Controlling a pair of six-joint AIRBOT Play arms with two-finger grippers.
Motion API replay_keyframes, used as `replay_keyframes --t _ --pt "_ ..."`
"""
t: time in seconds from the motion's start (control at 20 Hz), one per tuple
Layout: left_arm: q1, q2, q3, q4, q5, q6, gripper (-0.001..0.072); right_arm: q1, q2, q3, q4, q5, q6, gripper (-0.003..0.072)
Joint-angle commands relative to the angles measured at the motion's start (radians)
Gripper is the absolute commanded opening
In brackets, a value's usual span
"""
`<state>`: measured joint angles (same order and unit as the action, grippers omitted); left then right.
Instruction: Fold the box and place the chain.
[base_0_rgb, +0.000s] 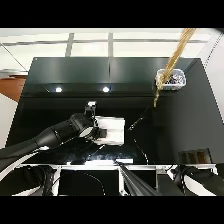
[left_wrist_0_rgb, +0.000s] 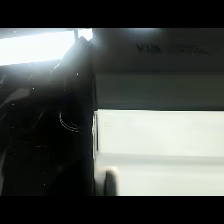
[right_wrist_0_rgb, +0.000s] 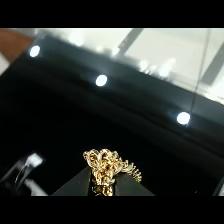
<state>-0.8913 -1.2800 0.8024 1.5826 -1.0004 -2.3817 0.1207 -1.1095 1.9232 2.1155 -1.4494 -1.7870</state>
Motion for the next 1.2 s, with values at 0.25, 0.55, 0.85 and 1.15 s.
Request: replay_keyframes --t 0.25,0.55,0.85,1.15 --pt "0.058 0.001 0.002 0.005 0.003 -0.009 0.0032 0.244 0.010 -0.013 -0.074 -0.093 -0.030 0.0018" --pt "0.082 -0.002 0.002 0.010 0.006 -0.007 0.0032 0.282 0.010 -0.039 -0.056 -0.107 -0.023 0.0018" --pt "0.081 -0.011 0.002 0.010 0.006 -0.004 0.0032 0.282 0.010 -0.084 -0.039 -0.113 -0.024 0.0018" --pt "0.082 -0.011 0.002 0.010 0.006 -0.004 0.0032 0.294 0.010 -0.098 -0.004 -0.134 -0.029 0.0018"
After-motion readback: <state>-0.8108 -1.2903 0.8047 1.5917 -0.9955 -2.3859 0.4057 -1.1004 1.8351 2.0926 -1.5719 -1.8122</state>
